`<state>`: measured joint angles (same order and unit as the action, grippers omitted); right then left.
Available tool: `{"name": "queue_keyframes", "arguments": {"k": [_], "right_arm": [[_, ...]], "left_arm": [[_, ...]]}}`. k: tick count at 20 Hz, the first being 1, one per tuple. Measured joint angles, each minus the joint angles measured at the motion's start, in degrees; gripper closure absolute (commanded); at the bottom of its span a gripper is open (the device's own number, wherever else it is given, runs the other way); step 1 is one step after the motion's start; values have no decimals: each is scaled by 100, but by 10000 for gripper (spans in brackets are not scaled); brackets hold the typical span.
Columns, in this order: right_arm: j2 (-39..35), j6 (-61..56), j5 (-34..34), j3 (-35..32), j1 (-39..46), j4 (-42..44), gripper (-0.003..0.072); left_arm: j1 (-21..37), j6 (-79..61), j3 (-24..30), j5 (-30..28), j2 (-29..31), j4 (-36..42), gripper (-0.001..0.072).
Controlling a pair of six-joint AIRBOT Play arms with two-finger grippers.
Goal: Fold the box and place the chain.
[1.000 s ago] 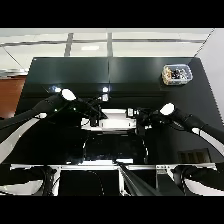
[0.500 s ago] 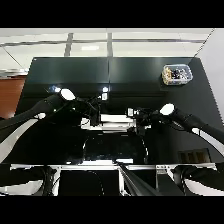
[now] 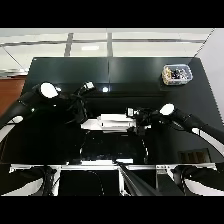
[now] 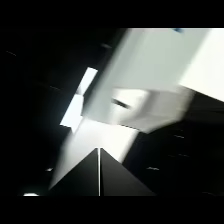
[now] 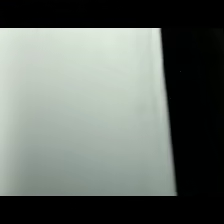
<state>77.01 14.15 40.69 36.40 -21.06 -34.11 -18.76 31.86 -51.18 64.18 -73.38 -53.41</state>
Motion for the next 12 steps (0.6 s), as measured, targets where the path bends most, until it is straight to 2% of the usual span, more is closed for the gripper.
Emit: {"name": "queue_keyframes", "arguments": {"k": [1,2,3,4,9,12], "right_arm": [[0,0,0,0,0,-2,228],[0,0,0,0,0,-2,298],[0,0,0,0,2,-2,410],[0,0,0,0,0,-2,458],[0,-4,0,0,2,0,458],[0,-7,-7,0,2,0,458]], "left_arm": [[-31,94,85,223,0,280,684],[-101,116,181,317,-17,638,684],[-192,105,256,339,-61,992,684],[-297,72,308,199,-127,1333,684],[-518,0,350,-1582,-485,2577,684],[-496,-2,354,-1980,-796,2774,685]]}}
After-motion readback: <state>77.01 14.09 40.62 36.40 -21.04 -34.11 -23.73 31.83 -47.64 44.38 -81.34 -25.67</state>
